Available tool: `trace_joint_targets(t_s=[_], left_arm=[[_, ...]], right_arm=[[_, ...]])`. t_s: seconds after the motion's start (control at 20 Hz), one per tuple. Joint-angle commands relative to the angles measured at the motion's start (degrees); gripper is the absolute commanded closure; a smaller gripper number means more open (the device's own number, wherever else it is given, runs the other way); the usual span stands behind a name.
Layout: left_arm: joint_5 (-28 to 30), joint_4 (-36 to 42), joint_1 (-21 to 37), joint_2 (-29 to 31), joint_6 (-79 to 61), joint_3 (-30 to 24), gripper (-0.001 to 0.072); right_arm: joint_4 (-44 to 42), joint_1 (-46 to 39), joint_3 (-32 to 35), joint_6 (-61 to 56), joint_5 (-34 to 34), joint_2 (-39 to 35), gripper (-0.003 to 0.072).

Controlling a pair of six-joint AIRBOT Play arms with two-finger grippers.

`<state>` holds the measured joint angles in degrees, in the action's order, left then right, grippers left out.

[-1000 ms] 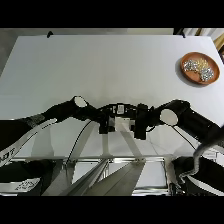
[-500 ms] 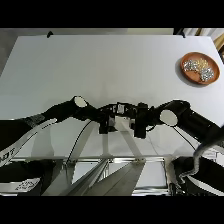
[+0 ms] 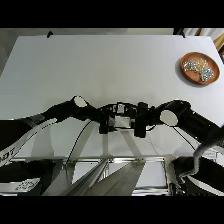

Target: Fold the box and place the chain.

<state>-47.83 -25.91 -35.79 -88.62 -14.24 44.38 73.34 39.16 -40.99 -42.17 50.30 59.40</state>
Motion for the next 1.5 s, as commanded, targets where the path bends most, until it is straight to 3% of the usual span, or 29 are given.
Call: trace_joint_targets(t_s=[0.0,0.35,0.5,0.8,1.0,1.05,1.15,1.2,1.45], left_arm=[[0.0,-0.04,-0.02,0.02,-0.07,0.02,0.0573],[0.0,-0.04,-0.02,0.0,-0.07,0.02,0.0573],[0.02,-0.04,-0.02,0.0,-0.07,0.02,0.0573],[0.0,-0.04,-0.02,0.0,-0.07,0.04,0.0573],[0.02,-0.04,-0.02,0.0,-0.07,0.02,0.0573],[0.0,-0.04,-0.02,0.0,-0.07,0.04,0.0573],[0.02,-0.04,-0.02,0.0,-0.09,0.02,0.0573],[0.0,-0.04,-0.02,0.0,-0.09,0.02,0.0573],[0.02,-0.04,-0.02,0.0,-0.07,0.02,0.0573]], right_arm=[[-0.04,0.0,0.98,-0.02,-0.59,0.07,0.0452],[-0.72,0.0,2.93,-0.02,-0.98,0.07,0.0441],[-1.11,0.0,2.93,0.02,-0.9,-0.11,0.0341],[-1.62,0.0,2.93,0.0,-4.52,-5.05,0.0341],[-6.34,-0.02,2.93,-0.02,-2.27,-8.57,0.035],[-8.28,-0.5,2.93,0.02,-2.1,-9.09,0.0373],[-13.55,-2.67,3.3,0.07,-2.21,-9.38,0.0607],[-16.26,-4.04,4.17,0.44,-3.06,-9.38,0.068],[-42.01,-11.98,16.17,20.33,-7.8,-9.4,0.0681]])
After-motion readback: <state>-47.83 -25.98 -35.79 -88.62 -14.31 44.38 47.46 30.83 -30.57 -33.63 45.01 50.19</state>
